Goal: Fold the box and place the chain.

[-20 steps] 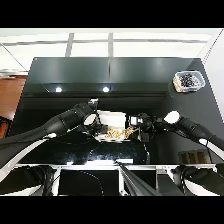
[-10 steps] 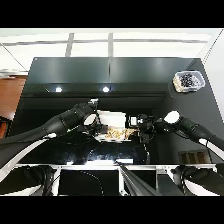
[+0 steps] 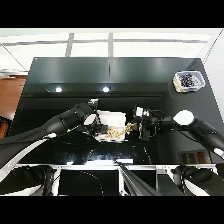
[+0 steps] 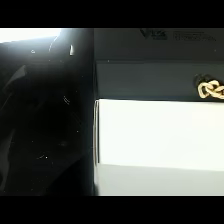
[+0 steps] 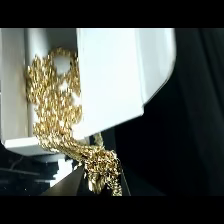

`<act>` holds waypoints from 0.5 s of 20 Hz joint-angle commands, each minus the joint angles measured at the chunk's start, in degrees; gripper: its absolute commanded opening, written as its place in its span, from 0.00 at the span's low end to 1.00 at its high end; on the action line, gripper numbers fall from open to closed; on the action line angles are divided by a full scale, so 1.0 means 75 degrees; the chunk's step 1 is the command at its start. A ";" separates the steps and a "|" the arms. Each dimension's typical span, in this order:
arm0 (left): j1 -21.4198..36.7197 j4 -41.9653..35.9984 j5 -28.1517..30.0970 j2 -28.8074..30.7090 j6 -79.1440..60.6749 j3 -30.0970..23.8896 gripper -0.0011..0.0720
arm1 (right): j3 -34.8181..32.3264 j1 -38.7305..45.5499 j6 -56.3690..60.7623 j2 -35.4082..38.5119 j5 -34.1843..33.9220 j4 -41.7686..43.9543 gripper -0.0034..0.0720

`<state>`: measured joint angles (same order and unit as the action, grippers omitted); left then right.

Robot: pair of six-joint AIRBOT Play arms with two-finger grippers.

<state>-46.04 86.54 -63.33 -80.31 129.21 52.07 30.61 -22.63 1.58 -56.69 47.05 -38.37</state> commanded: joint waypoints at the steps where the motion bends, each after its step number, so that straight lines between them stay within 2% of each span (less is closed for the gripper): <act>1: 0.0006 0.0000 -0.0003 -0.0003 -0.0003 -0.0003 0.06 | 0.0017 0.0000 0.0819 0.1058 0.0262 0.0032 0.11; 5: 0.0006 0.0000 0.0000 -0.0003 -0.0003 -0.0003 0.06 | 0.0312 0.0000 0.1236 0.1897 0.0557 0.0766 0.11; 10: 0.0006 0.0000 0.0003 -0.0003 -0.0003 -0.0003 0.06 | 0.0997 0.0000 0.1279 0.1947 0.0379 0.3042 0.10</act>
<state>-46.04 86.52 -63.33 -80.31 129.19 52.07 35.86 -22.63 10.31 -43.05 50.33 -25.82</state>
